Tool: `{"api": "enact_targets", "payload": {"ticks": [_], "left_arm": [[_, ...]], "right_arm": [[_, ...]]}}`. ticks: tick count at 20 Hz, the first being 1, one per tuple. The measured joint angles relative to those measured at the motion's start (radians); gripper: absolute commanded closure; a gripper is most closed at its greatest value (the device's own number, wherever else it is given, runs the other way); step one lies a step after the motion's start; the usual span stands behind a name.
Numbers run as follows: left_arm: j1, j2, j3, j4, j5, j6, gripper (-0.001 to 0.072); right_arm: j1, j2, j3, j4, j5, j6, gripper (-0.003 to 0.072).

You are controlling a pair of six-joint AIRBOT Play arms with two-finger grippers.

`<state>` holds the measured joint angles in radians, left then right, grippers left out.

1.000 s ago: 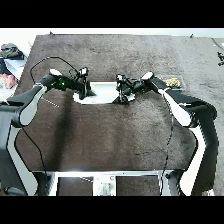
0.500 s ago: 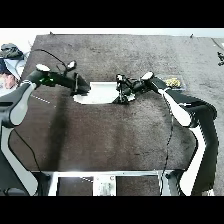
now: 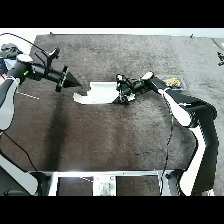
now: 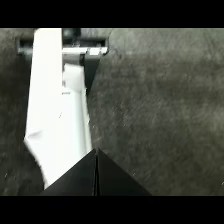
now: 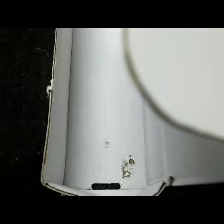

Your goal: Fold the box and place the chain.

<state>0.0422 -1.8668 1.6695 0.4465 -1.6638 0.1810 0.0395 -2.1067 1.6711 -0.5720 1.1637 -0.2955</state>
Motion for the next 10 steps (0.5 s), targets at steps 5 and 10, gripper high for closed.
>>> {"api": "enact_targets", "payload": {"ticks": [5, 10], "left_arm": [[-0.055, 0.159, -0.162, 0.016, 0.230, -0.037, 0.0704], [-0.132, 0.247, -0.372, -0.008, 0.459, -0.066, 0.0702]], "right_arm": [[0.000, 0.000, 0.000, 0.000, 0.000, 0.000, 0.0311], [0.000, 0.000, 0.000, 0.000, 0.000, 0.000, 0.0311]]}}
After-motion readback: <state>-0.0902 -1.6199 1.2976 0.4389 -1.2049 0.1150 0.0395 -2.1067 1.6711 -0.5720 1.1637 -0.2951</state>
